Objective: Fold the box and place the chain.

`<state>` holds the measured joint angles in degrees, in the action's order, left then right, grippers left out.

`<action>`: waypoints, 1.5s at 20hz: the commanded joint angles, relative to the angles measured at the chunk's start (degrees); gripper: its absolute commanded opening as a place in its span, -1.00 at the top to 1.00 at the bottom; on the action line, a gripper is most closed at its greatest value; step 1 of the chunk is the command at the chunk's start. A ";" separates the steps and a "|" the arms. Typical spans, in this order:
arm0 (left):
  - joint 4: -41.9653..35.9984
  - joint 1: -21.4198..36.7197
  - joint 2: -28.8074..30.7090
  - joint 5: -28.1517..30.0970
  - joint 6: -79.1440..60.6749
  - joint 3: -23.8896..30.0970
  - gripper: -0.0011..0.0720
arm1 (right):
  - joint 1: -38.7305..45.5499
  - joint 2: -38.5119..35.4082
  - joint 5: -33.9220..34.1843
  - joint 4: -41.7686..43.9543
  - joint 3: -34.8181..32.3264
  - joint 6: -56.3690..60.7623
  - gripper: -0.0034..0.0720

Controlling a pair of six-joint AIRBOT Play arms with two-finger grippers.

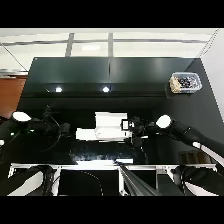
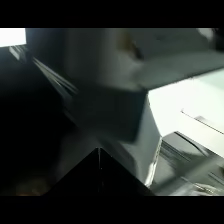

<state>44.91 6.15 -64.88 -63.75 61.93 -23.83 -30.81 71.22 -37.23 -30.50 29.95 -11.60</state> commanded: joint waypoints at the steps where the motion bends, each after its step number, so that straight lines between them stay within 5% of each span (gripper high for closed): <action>1: -9.90 -5.33 -7.50 -0.28 -6.49 1.09 0.90 | -0.02 0.04 -0.02 0.00 0.02 0.02 -0.38; 5: -11.69 -11.15 -10.32 2.08 -7.10 -0.20 0.90 | -0.02 0.04 -0.02 0.00 0.02 0.02 -0.38; 9: -9.97 -9.44 -8.66 1.46 -9.27 -1.97 0.80 | -0.02 0.04 -0.02 0.00 0.02 0.02 -0.38; 10: -9.75 -8.61 -7.89 0.39 -10.29 -2.67 0.42 | -0.02 0.04 -0.02 0.00 0.02 0.02 -0.38; 12: -9.60 -7.50 -6.27 -3.08 -12.70 -4.35 -0.92 | -0.02 0.04 -0.02 0.00 0.02 0.02 -0.38; 16: -11.34 -9.55 -2.89 -5.64 -13.20 -6.64 -0.97 | -0.02 0.04 -0.02 0.00 0.02 0.02 -0.38; 24: -11.56 -23.41 -2.43 7.91 -8.04 -8.00 -0.96 | -0.02 0.04 -0.02 0.00 0.02 0.02 -0.38; 30: -1.57 -29.46 -2.40 8.35 5.57 -12.87 -0.92 | -0.02 0.04 -0.02 0.00 0.02 0.02 -0.38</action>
